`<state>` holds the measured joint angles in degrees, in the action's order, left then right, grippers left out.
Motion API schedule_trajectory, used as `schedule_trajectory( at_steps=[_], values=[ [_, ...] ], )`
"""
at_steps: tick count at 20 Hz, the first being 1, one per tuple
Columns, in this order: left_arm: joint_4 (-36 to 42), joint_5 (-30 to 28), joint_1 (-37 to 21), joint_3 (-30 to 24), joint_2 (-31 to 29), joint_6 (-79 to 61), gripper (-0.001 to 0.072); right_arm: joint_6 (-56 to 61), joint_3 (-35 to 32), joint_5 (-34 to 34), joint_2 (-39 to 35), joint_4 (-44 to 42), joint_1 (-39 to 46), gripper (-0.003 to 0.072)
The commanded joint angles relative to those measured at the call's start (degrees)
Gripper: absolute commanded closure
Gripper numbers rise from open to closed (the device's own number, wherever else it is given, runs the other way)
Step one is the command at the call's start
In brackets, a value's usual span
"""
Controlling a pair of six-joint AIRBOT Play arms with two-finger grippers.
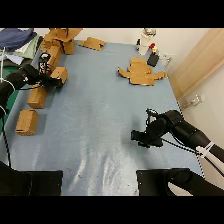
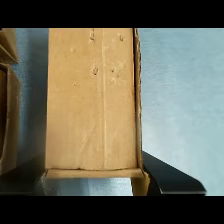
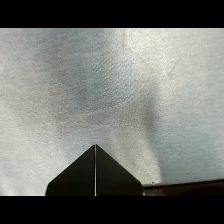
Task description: Fold the box.
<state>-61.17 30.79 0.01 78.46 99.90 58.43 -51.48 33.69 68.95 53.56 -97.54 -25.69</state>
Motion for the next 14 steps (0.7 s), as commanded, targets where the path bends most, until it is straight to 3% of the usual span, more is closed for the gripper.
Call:
schedule_trajectory(
  at_steps=[1, 9, 14],
  values=[
    [-2.14, -0.46, -0.09, -0.07, 0.9, 3.3, 0.0189, 0.02, 0.04, -0.02, 0.02, -0.04, -0.02, 0.0684],
    [-2.1, -3.41, -0.11, 0.15, 0.83, 4.24, 0.0189, 0.02, 0.04, -0.02, 0.02, -0.07, -0.02, 0.0684],
    [-2.1, -0.13, -0.09, 2.86, 0.83, 4.52, 0.0189, 0.02, 0.04, -0.02, 0.02, -0.04, -0.02, 0.0684]
  ],
)
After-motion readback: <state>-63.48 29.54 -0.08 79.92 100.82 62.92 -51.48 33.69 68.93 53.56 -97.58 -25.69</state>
